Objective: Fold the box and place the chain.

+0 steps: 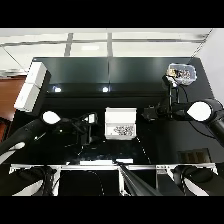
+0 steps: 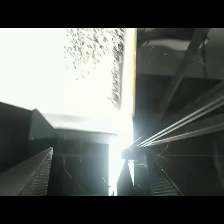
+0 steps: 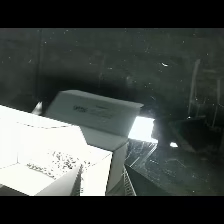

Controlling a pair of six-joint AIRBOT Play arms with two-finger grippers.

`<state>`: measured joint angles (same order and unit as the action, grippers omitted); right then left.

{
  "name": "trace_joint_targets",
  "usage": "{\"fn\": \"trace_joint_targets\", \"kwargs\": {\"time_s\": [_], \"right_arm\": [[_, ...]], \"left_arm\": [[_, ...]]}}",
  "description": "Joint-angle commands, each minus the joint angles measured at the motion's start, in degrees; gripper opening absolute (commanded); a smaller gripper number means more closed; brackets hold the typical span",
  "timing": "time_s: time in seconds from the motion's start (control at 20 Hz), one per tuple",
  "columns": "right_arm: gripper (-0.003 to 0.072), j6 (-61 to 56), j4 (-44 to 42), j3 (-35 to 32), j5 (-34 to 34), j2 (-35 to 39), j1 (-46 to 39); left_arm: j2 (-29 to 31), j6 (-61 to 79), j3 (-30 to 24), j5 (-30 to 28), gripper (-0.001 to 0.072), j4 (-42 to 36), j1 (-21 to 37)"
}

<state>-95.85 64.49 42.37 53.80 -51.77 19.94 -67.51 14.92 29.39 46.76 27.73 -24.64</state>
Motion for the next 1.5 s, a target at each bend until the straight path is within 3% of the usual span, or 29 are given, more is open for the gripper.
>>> {"fn": "trace_joint_targets", "kwargs": {"time_s": [0.0, 0.1, 0.2, 0.8, 1.2, 1.25, 1.35, 1.4, 1.45], "right_arm": [[0.032, 0.04, -0.15, -0.02, -0.04, 0.0, 0.07], [0.032, 0.07, -0.09, -0.02, -0.07, 0.0, 0.04], [0.032, 0.07, -0.09, -0.02, -0.07, 0.0, 0.07], [0.032, 0.07, -0.13, -0.02, -2.21, -0.02, 0.07], [0.032, 0.07, -0.11, -0.02, -2.67, -0.07, 0.07], [0.0319, 0.07, -0.13, -0.02, -2.84, -0.11, 0.07], [0.0323, 0.09, 0.0, -0.02, -5.09, -0.55, 0.07], [0.047, 0.09, 0.07, -0.02, -7.48, -0.85, 0.04], [0.072, 0.09, -0.15, -0.02, -10.34, -1.51, 0.04]], "left_arm": [[-5.73, 3.85, 3.8, 0.09, 0.0713, -2.84, -0.24], [-7.52, 3.74, 5.49, 2.78, 0.0713, 0.46, -1.18], [-7.98, 2.38, 6.05, 1.62, 0.0712, 2.32, -2.56], [-9.57, -0.11, 7.91, 0.59, 0.0713, 1.64, -2.99], [-10.95, -2.03, 9.51, -1.38, 0.0709, 5.09, -6.67], [-10.95, -3.02, 9.51, -2.47, 0.0676, 5.29, -7.02], [-10.97, -3.41, 9.51, -2.91, 0.0459, 5.75, -7.23], [-10.95, -3.39, 9.51, -2.82, 0.0442, 5.92, -7.39], [-10.97, -3.41, 9.51, -2.82, 0.0442, 6.21, -7.48]]}}
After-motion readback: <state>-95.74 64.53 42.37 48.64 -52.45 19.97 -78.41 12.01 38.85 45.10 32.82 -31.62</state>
